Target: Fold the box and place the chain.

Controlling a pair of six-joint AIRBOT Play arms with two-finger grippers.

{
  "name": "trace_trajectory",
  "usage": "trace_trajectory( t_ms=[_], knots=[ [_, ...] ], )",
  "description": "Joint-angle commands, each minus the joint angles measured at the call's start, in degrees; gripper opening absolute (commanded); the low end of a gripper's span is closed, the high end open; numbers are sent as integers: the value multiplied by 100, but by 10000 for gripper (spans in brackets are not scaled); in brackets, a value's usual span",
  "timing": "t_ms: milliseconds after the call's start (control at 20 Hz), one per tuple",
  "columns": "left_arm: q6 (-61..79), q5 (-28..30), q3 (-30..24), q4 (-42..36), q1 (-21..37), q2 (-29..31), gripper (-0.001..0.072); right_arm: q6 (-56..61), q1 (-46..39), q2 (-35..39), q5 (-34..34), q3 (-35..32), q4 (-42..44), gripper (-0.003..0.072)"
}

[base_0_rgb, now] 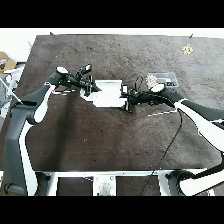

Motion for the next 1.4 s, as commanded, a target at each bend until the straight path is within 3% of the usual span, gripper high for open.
trace_trajectory(
  t_ms=[0,800,1200,1350],
  knots=[
    [0,9,0,-4,-2,2,12,155,125,-107,-424,125,-223,633],
    [0,9,0,-4,-2,2,11,372,-337,-315,-216,1110,131,631],
    [0,9,0,-4,-2,2,12,588,-686,-1370,1681,2358,-33,632],
    [0,9,0,-4,-2,2,12,586,-717,-1753,2105,2824,-35,631]
  ],
)
